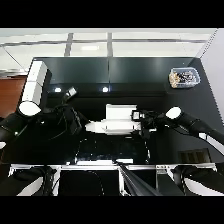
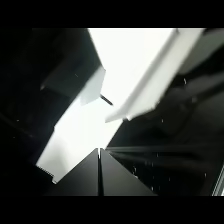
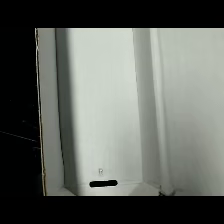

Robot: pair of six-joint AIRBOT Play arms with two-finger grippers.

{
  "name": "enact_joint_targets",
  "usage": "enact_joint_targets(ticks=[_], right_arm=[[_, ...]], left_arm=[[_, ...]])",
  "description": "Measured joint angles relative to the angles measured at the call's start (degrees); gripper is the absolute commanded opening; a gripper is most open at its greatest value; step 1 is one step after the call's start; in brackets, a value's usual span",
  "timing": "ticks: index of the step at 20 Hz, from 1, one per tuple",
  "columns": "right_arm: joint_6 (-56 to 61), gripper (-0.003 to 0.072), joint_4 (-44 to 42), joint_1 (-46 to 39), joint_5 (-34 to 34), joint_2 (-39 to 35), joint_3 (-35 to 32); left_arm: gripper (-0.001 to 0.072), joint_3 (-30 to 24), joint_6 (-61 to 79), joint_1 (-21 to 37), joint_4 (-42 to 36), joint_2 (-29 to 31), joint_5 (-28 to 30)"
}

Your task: Fold the box and place the chain.

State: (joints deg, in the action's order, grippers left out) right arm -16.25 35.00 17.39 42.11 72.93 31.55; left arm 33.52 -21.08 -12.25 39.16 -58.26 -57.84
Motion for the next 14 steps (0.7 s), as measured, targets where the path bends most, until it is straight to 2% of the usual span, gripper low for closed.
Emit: enact_joint_targets(ticks=[1, 2, 3, 8, 14], right_arm=[[0.00, 0.0253, 0.00, 0.00, 0.00, -0.02, 0.00], [0.00, 0.0254, 0.00, 0.00, 0.00, -0.02, 0.00], [0.00, 0.0254, 0.00, 0.00, 0.00, -0.02, 0.00], [0.00, 0.0253, 0.00, 0.00, 0.00, 0.00, 0.00], [0.00, 0.0254, 0.00, 0.00, -0.02, -0.02, 0.00]], left_arm=[[0.0237, -0.55, 4.35, 0.07, -0.15, 0.26, -0.35], [0.0533, -0.96, 8.90, 0.09, -0.17, 0.48, -0.35], [0.0709, -1.25, 12.63, -0.09, -0.17, 0.59, 0.17], [0.0707, -0.81, 22.45, -5.01, 2.78, -1.07, 7.87], [0.0707, 2.29, 27.39, -11.67, 3.52, -9.60, 11.50]])
